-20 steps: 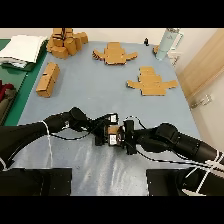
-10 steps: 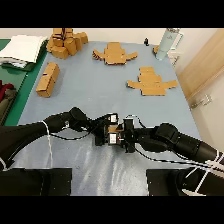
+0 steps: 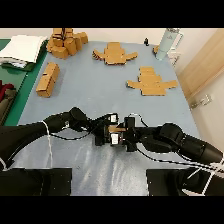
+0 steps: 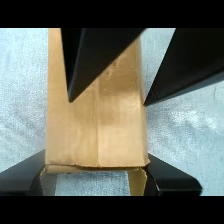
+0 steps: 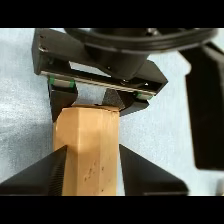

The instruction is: Fold the box.

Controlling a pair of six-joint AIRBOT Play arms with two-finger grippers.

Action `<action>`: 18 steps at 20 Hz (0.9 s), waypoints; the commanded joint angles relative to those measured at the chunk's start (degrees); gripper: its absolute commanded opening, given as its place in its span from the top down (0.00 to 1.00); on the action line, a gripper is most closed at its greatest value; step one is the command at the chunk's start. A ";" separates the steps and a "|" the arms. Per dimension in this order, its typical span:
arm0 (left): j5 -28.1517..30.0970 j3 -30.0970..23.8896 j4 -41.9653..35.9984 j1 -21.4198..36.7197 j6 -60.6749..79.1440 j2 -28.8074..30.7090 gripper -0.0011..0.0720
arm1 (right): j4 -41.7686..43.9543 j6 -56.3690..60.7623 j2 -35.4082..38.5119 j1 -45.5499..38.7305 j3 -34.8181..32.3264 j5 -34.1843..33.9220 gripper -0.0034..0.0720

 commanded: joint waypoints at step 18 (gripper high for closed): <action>0.02 0.00 0.02 0.02 0.02 0.02 0.31 | -2.08 1.16 0.28 -0.02 2.05 -2.80 0.31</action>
